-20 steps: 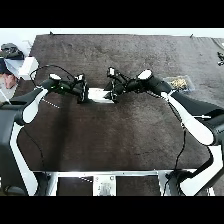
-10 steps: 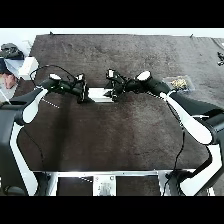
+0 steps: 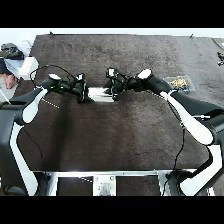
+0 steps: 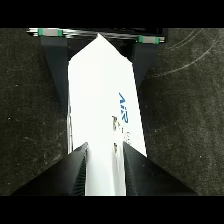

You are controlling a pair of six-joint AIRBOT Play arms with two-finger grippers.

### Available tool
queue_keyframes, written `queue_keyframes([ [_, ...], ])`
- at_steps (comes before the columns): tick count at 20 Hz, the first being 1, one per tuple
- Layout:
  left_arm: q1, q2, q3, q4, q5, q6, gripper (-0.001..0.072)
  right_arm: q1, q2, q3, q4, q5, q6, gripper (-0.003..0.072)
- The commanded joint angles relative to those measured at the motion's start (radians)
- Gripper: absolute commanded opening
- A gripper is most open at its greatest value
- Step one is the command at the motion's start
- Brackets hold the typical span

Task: Fold the box and place the chain.

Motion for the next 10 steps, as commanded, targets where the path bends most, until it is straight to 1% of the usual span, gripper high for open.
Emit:
queue_keyframes([
  [1, 0.0, 0.0, 0.0, 0.002, 0.0, 0.0, 0.0406, 0.0, 0.003, 0.001, -0.012, 0.014, 0.002, 0.0264],
  [2, 0.0, 0.0, 0.0, 0.002, 0.0, 0.0, 0.0406, 0.0, 0.003, 0.001, -0.013, 0.015, 0.002, 0.0256],
  [3, 0.0, 0.0, 0.0, 0.002, 0.0, 0.0, 0.0405, 0.001, 0.003, 0.001, -0.019, 0.014, 0.002, 0.0157],
  [4, 0.0, 0.0, 0.0, 0.002, -0.001, 0.0, 0.0405, 0.001, 0.003, 0.001, -0.019, 0.014, 0.002, 0.0169],
  [6, 0.0, 0.0, 0.0, 0.002, 0.0, 0.0, 0.0405, 0.0, 0.003, 0.001, -0.021, 0.014, 0.002, 0.0169],
  [10, 0.0, 0.0, 0.0, 0.002, 0.0, 0.0, 0.0406, 0.002, 0.003, 0.001, -0.08, 0.005, 0.037, 0.0169],
])
